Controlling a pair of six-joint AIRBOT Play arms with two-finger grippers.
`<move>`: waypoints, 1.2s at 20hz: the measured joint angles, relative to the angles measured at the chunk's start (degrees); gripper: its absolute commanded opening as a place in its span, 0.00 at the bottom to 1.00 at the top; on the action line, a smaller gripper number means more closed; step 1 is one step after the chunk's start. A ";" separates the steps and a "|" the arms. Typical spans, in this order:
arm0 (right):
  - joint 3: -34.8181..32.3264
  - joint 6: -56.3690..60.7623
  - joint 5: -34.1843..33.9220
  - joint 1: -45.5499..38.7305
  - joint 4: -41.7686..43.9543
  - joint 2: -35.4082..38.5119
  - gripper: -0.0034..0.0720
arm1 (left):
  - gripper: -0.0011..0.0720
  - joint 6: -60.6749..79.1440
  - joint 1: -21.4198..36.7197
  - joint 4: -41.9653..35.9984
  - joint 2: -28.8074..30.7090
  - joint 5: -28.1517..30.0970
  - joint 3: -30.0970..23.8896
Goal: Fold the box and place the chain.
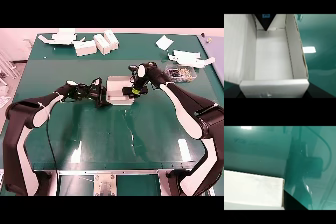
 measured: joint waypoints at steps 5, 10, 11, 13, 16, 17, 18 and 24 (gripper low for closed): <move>0.00 -0.33 -0.09 0.20 0.22 -0.07 0.26 | 0.40 0.11 0.00 0.07 0.00 0.11 0.00; 0.52 -0.50 -0.22 0.33 1.75 -0.13 0.54 | 0.40 0.24 -0.02 0.24 -0.02 0.37 0.00; 0.92 -0.42 -0.07 0.31 1.70 -0.20 0.54 | 0.40 0.22 -0.04 0.15 -0.02 0.46 0.00; 2.32 -0.33 0.09 0.24 1.29 -0.24 0.55 | 0.40 0.17 -0.04 -0.13 -0.02 0.52 0.02; 4.85 -0.31 1.16 0.22 0.94 -0.04 0.73 | 0.40 0.11 -0.04 0.00 -0.02 0.44 0.02; 5.64 -0.31 1.75 0.24 0.68 0.00 0.73 | 0.40 0.11 -0.04 0.02 -0.02 0.37 0.02; 6.34 -0.31 2.78 0.24 0.20 0.00 0.73 | 0.40 0.11 -0.07 0.04 -0.02 0.24 0.02; 8.02 -0.22 6.75 0.20 -5.35 0.98 0.73 | 0.40 0.15 -0.11 0.20 -0.02 0.09 0.02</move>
